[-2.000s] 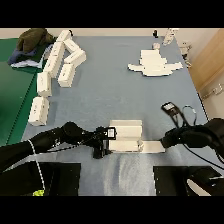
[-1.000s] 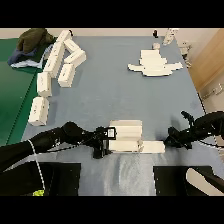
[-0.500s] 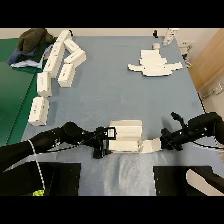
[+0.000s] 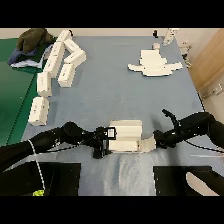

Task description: Fold the box.

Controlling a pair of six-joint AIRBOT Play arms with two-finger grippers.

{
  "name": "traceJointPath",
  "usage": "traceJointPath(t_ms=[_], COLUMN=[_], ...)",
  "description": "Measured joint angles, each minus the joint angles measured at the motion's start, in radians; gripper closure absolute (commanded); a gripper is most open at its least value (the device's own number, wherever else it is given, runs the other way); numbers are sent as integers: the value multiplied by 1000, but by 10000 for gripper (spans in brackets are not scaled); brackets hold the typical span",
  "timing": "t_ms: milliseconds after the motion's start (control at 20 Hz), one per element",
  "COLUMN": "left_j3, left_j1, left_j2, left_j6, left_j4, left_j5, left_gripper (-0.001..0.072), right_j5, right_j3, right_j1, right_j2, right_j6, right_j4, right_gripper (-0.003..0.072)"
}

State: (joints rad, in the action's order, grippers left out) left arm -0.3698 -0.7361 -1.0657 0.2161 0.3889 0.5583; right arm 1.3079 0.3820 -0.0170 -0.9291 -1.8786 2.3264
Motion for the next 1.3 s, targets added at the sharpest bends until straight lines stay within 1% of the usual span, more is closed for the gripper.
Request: traceJointPath(t_ms=[50,150,200,250,450,550,800,900,1100,1300], left_j3=[0,0,0,0,0,0,0,0,0,0], left_j1=[0,0,0,0,0,0,0,0,0,0], left_j2=[0,0,0,0,0,0,0,0,0,0], left_j6=[0,0,0,0,0,0,0,0,0,0], left_j4=[0,0,0,0,0,0,0,0,0,0], left_j5=[0,0,0,0,0,0,0,0,0,0], left_gripper=[200,200,200,200,200,200,200,200,200,200], right_j5=[-1,-1,-1,0,-10,-52,-187,-230,-267,-241], right_j3=[9,24,29,32,39,41,51,79,167,259], right_j1=[5,12,14,20,91,153,333,415,599,773], right_j2=[27,79,99,116,143,145,109,84,31,-47], right_j6=[0,1,2,3,26,64,232,339,629,930], right_j4=[0,2,4,5,8,-3,-92,-166,-405,-622], right_gripper=[367,298,247,233,233,237,239,241,241,242])
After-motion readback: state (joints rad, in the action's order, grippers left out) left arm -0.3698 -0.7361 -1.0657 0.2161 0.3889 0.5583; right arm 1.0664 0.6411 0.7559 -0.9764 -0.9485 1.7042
